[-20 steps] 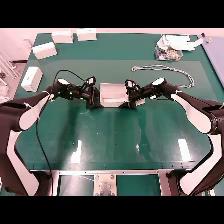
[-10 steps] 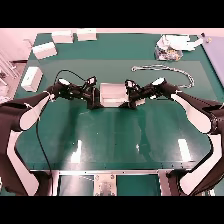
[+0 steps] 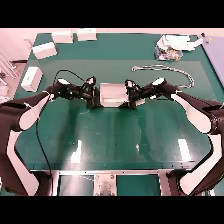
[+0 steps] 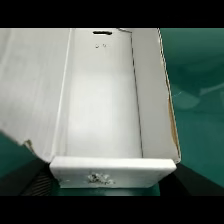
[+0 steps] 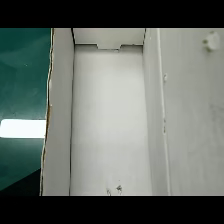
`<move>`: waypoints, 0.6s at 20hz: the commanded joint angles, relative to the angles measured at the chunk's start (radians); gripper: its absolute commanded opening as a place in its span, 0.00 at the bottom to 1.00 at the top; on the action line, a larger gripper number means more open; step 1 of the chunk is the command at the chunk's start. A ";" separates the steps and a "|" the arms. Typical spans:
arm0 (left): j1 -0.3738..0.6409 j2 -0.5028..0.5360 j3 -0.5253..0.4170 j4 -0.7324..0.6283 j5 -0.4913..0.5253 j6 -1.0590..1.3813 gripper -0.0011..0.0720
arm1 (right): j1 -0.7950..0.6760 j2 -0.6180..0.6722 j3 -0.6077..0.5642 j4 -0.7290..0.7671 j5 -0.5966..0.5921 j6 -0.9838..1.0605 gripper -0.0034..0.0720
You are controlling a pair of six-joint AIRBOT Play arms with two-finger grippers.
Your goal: Fold the box and place the chain.
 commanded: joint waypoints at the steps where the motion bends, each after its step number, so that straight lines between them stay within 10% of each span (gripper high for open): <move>1: 0.001 0.000 0.001 -0.004 0.000 0.010 0.98 | 0.000 0.001 0.000 0.000 0.000 0.000 0.78; 12: 0.000 0.000 0.014 0.011 0.013 0.021 0.98 | 0.000 0.001 0.000 0.000 0.000 0.000 0.78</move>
